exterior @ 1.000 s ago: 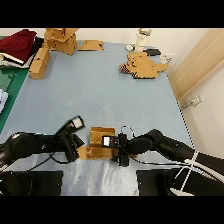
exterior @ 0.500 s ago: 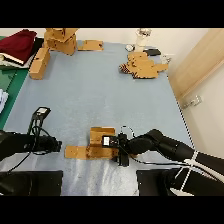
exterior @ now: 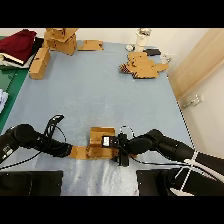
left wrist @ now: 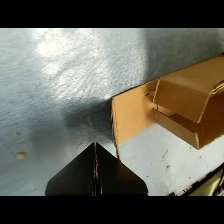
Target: Fold the box.
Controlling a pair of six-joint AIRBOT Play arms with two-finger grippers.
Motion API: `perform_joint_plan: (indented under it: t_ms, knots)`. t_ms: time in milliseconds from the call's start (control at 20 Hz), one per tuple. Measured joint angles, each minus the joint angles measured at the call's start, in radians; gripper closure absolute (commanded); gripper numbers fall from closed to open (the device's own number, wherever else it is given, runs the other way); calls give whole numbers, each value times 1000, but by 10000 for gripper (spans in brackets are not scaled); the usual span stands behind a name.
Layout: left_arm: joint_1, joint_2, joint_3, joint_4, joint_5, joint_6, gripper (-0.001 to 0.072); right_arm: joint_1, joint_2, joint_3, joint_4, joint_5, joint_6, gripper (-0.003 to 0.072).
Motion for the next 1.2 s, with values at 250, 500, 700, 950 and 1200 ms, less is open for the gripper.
perform_joint_plan:
  t_ms: [250, 500, 700, 950, 1200]
  knots:
    - [-41, -63, -3, -50, 28, 18, 697, 0, 0, 0, 0, 0, 0, 87]
    - [-60, -84, -9, -111, 47, 38, 697, 0, 0, 0, -4, 0, 0, 87]
    - [-64, -87, -10, -231, 50, 110, 697, 0, 0, 0, -4, 0, 0, 87]
    - [-65, -88, 10, -317, 49, 170, 694, 0, 0, 0, -4, 0, 0, 87]
    - [-65, -88, 60, -334, 49, 190, 692, 0, 0, 0, -4, 0, 0, 88]
